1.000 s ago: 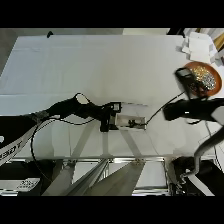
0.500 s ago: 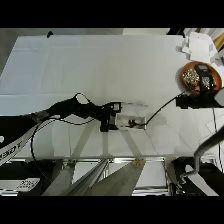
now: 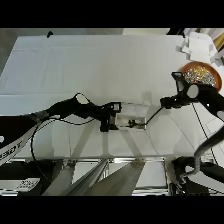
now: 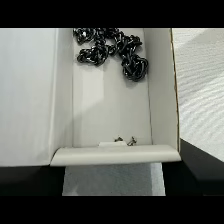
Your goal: Fold the box and place the chain.
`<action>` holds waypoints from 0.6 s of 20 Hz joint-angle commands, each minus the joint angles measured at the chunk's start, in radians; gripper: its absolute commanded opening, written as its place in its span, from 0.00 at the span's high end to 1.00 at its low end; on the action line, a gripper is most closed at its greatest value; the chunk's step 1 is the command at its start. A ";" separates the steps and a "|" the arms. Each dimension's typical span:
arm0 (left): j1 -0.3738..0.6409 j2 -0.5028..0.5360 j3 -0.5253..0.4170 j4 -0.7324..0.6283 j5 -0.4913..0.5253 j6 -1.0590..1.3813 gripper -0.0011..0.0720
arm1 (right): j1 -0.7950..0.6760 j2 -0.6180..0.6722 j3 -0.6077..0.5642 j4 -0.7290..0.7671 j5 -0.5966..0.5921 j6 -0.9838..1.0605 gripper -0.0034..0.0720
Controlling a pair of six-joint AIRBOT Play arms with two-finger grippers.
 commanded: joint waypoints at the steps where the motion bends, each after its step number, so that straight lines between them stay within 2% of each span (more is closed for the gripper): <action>1: 0.000 0.001 0.000 0.000 0.000 0.000 0.45 | 0.045 -0.062 0.000 -0.038 -0.032 0.001 0.64; 6: 0.000 0.001 0.000 0.000 0.000 0.000 0.45 | 0.049 -0.073 -0.001 -0.041 -0.026 0.003 0.65; 7: 0.000 0.001 0.000 0.000 0.000 0.000 0.45 | 0.049 -0.077 -0.001 -0.040 -0.023 0.003 0.70; 9: 0.000 0.001 0.000 0.000 0.000 0.000 0.45 | 0.049 -0.078 -0.001 -0.040 -0.023 0.003 0.94; 12: 0.000 0.001 0.000 0.000 0.000 0.000 0.45 | 0.049 -0.058 0.000 -0.040 -0.004 0.003 0.94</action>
